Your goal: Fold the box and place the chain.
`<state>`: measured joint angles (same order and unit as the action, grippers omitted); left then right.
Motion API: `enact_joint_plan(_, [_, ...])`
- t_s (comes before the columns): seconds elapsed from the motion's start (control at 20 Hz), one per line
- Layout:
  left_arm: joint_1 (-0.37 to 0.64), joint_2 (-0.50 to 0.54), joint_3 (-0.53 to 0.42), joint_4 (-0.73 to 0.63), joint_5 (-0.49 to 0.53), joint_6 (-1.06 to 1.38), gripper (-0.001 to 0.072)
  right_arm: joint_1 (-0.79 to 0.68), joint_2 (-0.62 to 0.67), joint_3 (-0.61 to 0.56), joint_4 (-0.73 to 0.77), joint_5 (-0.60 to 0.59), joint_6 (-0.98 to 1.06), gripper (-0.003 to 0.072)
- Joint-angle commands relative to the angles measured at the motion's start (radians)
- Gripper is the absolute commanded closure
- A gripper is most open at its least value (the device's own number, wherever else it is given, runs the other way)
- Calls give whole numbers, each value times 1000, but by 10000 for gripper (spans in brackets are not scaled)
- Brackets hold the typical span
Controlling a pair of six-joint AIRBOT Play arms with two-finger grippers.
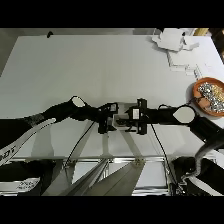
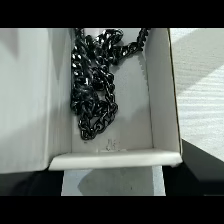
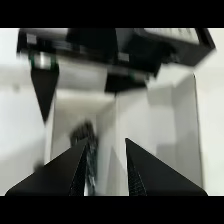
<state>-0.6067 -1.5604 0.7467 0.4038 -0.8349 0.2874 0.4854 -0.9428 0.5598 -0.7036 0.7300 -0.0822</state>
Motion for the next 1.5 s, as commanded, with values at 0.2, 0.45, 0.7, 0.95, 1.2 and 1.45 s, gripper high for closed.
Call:
enact_joint_plan(0.2, [0, 0, 0, 0, 0, 0, 337, -377, 28, 86, -473, 364, 2, 420])
enact_joint_plan(0.45, [0, 0, 0, 0, 0, 0, 337, -414, -122, 83, -389, 316, -89, 461])
enact_joint_plan(0.7, [0, 1, 0, 0, 0, 0, 337, -345, -289, 84, -370, 239, -108, 467])
enact_joint_plan(0.95, [0, 0, 0, 0, 0, 0, 337, -339, -343, 83, -340, 219, -111, 467])
enact_joint_plan(1.2, [0, 1, 0, 0, 0, 0, 337, -325, -332, 84, -338, 254, -110, 661])
enact_joint_plan(1.45, [0, 0, 0, 0, 0, 0, 337, -324, -132, 84, -384, 329, -45, 669])
